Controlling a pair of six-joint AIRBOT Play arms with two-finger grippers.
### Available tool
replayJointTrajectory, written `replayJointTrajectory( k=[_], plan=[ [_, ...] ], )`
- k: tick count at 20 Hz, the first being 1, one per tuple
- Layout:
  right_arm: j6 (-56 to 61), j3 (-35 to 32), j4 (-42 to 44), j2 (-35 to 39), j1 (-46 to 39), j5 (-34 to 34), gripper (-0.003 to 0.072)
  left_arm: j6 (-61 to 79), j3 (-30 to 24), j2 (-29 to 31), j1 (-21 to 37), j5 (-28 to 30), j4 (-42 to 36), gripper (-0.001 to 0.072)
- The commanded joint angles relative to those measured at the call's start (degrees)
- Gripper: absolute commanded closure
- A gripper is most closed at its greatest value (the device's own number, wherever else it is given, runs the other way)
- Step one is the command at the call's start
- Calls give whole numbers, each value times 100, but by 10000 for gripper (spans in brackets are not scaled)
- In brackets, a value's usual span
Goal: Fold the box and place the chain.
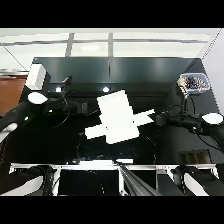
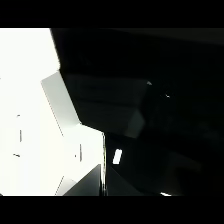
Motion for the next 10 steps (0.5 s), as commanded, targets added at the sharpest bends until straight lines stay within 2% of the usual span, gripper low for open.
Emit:
replayJointTrajectory(
  k=[1, 4, 6, 9, 10],
  plan=[
    [15, -28, 33, 24, 267, -247, 671, 807, 562, -1220, 66, -1322, -791, 20],
    [17, -28, 33, 24, 267, -208, 671, 1307, 907, -1775, -101, -1469, -1008, 20],
    [42, -28, 33, 24, 267, -203, 671, 1381, 1311, -2170, -304, -1628, -879, 20],
    [59, -28, 31, 24, 267, -199, 671, 1384, 2035, -2754, -621, -2369, -280, 31],
    [57, -28, 24, 24, 267, -197, 671, 1381, 2240, -2885, -680, -2555, 22, 114]
  ],
)
